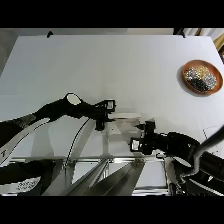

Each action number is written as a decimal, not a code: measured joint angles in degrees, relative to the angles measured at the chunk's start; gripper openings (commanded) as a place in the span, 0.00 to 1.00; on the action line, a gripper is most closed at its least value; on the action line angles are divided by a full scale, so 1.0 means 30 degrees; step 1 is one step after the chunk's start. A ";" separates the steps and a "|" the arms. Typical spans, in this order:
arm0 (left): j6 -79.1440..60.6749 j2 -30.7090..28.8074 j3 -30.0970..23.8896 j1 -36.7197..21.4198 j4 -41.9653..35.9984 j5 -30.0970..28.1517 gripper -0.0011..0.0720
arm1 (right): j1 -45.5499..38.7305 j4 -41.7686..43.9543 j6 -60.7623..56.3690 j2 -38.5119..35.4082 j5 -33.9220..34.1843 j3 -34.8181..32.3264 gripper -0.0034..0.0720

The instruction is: Fold the box and place the chain.

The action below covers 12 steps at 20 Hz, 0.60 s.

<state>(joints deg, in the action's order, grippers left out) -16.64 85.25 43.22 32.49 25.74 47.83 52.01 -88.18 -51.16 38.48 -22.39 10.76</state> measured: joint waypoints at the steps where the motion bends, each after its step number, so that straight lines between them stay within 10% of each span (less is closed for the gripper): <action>1: 0.0000 0.0000 0.0000 0.0000 0.0000 0.0000 0.03 | -0.0066 -0.0029 0.0000 -0.0044 -0.0153 0.0000 0.85; 12: 0.0000 0.0000 0.0000 0.0000 0.0000 0.0000 0.03 | -0.3009 0.3723 0.3854 -0.0131 -0.0663 0.0576 0.95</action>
<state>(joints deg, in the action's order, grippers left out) -16.64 85.25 43.22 32.49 25.74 47.83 42.98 -77.01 -39.59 38.09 -24.38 12.49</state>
